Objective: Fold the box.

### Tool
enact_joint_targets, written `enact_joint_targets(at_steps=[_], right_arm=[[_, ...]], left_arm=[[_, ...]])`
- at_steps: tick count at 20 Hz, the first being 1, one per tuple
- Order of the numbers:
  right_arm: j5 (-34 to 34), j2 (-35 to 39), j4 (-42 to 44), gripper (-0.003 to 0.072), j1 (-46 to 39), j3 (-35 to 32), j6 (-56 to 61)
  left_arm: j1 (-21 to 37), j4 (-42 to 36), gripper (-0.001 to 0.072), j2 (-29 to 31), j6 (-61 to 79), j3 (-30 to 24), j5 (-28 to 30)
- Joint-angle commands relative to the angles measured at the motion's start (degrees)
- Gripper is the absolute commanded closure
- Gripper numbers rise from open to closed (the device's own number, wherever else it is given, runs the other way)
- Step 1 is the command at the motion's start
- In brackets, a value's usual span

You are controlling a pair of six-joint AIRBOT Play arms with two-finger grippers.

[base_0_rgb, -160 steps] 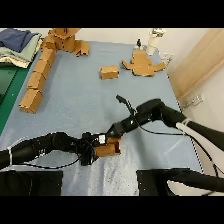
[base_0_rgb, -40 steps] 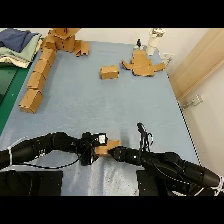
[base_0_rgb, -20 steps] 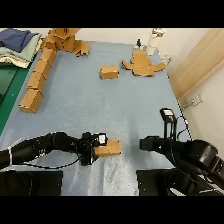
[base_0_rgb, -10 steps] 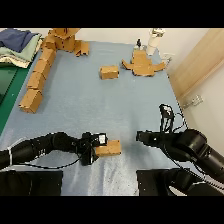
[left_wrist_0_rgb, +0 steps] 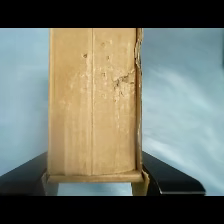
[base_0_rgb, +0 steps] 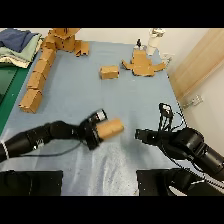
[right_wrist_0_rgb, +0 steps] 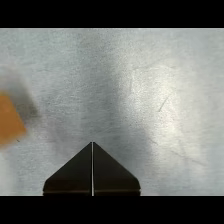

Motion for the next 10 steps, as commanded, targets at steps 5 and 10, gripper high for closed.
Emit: enact_joint_targets(at_steps=[5,10], right_arm=[[0.3,0.0,-2.0,0.0682,0.0,0.0,0.0],[3.0,0.0,-1.9,0.0682,0.0,0.0,0.0]], left_arm=[[29.5,23.3,0.0296,-13.1,-29.8,22.4,-12.9],[42.1,23.5,0.0296,-28.9,-40.2,44.2,-16.2]])
